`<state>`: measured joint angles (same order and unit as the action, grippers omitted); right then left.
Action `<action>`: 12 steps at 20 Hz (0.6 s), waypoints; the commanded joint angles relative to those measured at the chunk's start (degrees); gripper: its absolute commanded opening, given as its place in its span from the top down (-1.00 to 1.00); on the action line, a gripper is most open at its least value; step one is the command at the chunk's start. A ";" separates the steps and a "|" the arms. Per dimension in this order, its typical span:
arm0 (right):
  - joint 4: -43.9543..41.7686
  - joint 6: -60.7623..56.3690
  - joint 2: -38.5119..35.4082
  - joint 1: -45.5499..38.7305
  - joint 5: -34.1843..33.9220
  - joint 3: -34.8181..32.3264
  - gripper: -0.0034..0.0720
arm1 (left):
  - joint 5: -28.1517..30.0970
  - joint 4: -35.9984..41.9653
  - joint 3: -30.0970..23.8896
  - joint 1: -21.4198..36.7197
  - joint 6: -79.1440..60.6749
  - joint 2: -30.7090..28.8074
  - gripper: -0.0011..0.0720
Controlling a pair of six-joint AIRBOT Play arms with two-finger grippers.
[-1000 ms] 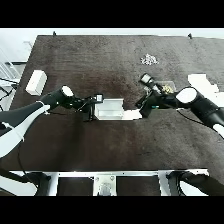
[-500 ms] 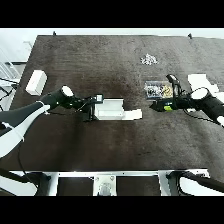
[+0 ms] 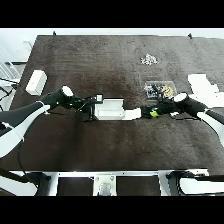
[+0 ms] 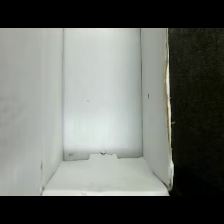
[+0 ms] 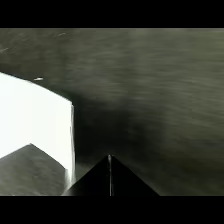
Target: Fold the box and place the chain.
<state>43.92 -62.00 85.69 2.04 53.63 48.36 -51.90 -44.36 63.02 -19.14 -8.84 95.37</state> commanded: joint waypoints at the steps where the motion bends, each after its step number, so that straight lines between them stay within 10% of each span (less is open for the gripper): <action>1: -5.75 2.71 1.60 3.85 -0.61 0.85 0.88 | 0.02 -0.02 0.00 0.02 -0.02 0.00 -0.33; 7: -7.96 2.60 -3.19 4.79 0.96 2.29 0.86 | 0.02 0.00 0.00 0.02 -0.02 0.00 -0.33; 12: -9.49 2.47 -5.22 4.81 1.11 2.34 0.32 | 0.02 0.00 0.00 0.02 -0.02 0.00 -0.33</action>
<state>35.99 -59.55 81.47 6.66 54.61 50.59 -51.90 -44.36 63.02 -19.14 -8.86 95.37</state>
